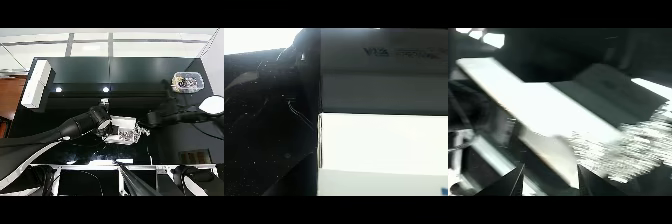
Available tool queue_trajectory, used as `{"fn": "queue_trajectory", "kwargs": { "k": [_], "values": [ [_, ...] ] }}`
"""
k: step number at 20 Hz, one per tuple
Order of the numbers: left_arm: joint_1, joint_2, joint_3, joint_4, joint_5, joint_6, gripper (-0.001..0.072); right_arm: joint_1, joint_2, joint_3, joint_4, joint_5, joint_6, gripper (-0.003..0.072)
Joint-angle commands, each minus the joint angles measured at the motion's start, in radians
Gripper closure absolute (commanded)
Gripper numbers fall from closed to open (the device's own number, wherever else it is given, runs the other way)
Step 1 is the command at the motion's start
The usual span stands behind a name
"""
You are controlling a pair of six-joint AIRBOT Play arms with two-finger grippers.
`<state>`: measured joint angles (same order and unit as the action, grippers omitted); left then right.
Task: Fold the box and place the chain.
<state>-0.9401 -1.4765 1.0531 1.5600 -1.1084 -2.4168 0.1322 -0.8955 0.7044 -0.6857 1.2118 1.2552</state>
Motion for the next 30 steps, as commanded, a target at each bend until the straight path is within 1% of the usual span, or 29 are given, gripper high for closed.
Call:
{"fn": "queue_trajectory", "kwargs": {
  "k": [1,2,4,6,8,9,10,13,15,18,20,25,28,30],
  "values": [
    [0.001,0.0,0.0,0.0,0.0,0.0,0.0678,-0.23,0.08,0.003,-0.137,0.091,-0.116,0.0306],
    [0.001,0.0,0.0,0.0,0.0,0.0,0.0678,-0.28,0.093,0.001,-0.182,0.066,-0.156,0.0306],
    [0.001,0.0,0.0,-0.001,-0.001,0.0,0.0678,-0.34,0.096,-0.035,-0.206,-0.043,-0.266,0.0306],
    [0.001,0.0,0.0,-0.001,-0.001,0.0,0.0678,-0.336,0.095,-0.1,-0.191,-0.153,-0.39,0.0306],
    [0.001,0.0,0.0,-0.001,-0.002,0.0,0.0678,-0.3,0.095,-0.168,-0.129,-0.204,-0.482,0.0298],
    [0.001,0.0,0.0,0.0,-0.001,0.0,0.0679,-0.274,0.095,-0.195,-0.105,-0.211,-0.515,0.0148],
    [0.001,0.0,0.0,0.0,0.0,0.0,0.0678,-0.241,0.095,-0.22,-0.098,-0.215,-0.557,-0.0033],
    [0.001,0.0,0.0,-0.001,0.0,0.0,0.0678,-0.141,0.095,-0.277,-0.122,-0.235,-0.689,-0.0033],
    [0.001,0.0,0.0,-0.001,-0.003,0.001,0.0678,-0.078,0.095,-0.312,-0.127,-0.268,-0.861,-0.0032],
    [0.001,0.0,0.0,-0.001,-0.003,0.0,0.0678,0.011,0.092,-0.348,-0.127,-0.369,-1.115,-0.0032],
    [0.001,0.0,0.0,0.0,-0.002,0.0,0.0678,0.047,0.06,-0.348,-0.097,-0.435,-1.154,-0.0032],
    [0.001,0.0,0.0,-0.001,-0.003,0.0,0.0678,0.109,-0.051,-0.348,-0.027,-0.432,-1.307,-0.0031],
    [0.001,0.0,0.0,-0.001,-0.003,0.0,0.0678,0.146,-0.095,-0.348,-0.017,-0.478,-1.327,-0.0031],
    [0.001,0.0,0.0,-0.001,-0.003,0.0,0.0678,0.169,-0.101,-0.348,-0.014,-0.524,-1.327,-0.0031]
  ]
}}
